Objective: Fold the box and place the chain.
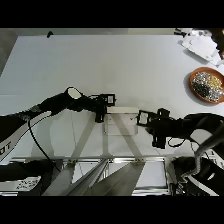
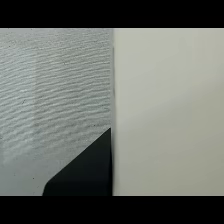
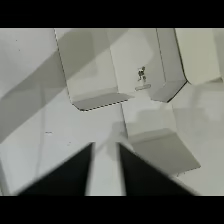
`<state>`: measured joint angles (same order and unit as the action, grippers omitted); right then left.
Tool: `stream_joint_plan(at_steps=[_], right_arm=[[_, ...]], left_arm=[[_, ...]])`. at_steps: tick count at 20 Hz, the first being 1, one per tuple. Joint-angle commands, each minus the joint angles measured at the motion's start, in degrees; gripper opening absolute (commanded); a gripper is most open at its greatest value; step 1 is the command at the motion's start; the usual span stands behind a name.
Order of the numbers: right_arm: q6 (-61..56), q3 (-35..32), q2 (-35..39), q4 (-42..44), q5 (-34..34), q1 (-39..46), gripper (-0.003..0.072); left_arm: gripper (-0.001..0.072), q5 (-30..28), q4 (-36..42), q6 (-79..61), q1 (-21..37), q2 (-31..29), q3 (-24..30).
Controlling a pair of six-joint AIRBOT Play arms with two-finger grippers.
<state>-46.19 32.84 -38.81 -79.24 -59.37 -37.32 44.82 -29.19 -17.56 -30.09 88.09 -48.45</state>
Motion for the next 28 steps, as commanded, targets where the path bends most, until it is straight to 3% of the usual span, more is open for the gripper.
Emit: stream_joint_plan(at_steps=[1,7,11,20,28], right_arm=[[-0.4,-4.0,-0.1,-6.8,6.9,-5.1,0.0713],[2.1,-14.1,-2.1,-7.1,24.7,-7.6,0.0718],[3.0,-15.7,-6.2,-7.1,28.9,-12.1,0.0715],[1.3,-16.1,-10.7,-7.1,38.6,-12.4,0.0705],[-5.0,-16.6,-11.2,-7.4,37.7,-12.4,0.0701]], left_arm=[[0.0015,0.0,0.0,0.0,0.0,0.0,0.0],[0.0015,0.0,0.0,0.0,0.0,0.0,0.0],[0.0015,0.0,0.0,0.0,0.0,0.0,0.0],[0.0015,0.0,0.0,0.0,0.0,0.0,0.0],[0.0015,0.0,0.0,0.0,0.0,0.0,0.0]])
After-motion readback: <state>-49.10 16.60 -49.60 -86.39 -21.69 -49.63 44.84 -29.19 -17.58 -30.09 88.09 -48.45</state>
